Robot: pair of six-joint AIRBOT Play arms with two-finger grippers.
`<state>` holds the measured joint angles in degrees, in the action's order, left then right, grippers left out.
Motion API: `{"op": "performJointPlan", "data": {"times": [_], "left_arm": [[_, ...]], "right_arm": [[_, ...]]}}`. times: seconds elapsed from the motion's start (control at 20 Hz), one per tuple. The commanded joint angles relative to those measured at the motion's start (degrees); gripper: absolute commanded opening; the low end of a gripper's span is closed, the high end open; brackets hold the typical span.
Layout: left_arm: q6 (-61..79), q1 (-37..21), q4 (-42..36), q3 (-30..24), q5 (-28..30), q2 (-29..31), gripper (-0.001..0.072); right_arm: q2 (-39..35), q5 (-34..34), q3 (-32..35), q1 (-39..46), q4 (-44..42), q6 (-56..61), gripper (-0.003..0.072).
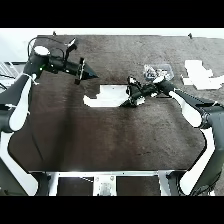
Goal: Fold the box and place the chain.
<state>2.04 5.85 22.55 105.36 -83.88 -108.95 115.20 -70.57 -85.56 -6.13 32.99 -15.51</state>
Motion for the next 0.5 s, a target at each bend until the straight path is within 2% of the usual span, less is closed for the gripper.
{"op": "performJointPlan", "data": {"times": [0.0, 0.15, 0.3, 0.45], "left_arm": [[-1.77, 1.95, 1.03, -4.81, 7.69, 7.04, 0.0011], [-1.81, 3.15, 0.98, -15.1, 17.84, 13.9, 0.0011], [-1.64, 6.23, 1.03, -25.2, 27.87, 18.36, 0.0012], [-1.57, 7.98, 1.05, -29.86, 26.73, 17.73, 0.0014]], "right_arm": [[0.02, 0.0, -0.02, 0.04, 0.0, 0.02, 0.0587], [0.02, 0.0, -0.02, 0.04, 0.0, 0.02, 0.0587], [0.02, 0.0, -0.02, 0.04, 0.0, 0.02, 0.0587], [0.02, 0.0, -0.02, 0.04, 0.0, 0.02, 0.0587]]}}
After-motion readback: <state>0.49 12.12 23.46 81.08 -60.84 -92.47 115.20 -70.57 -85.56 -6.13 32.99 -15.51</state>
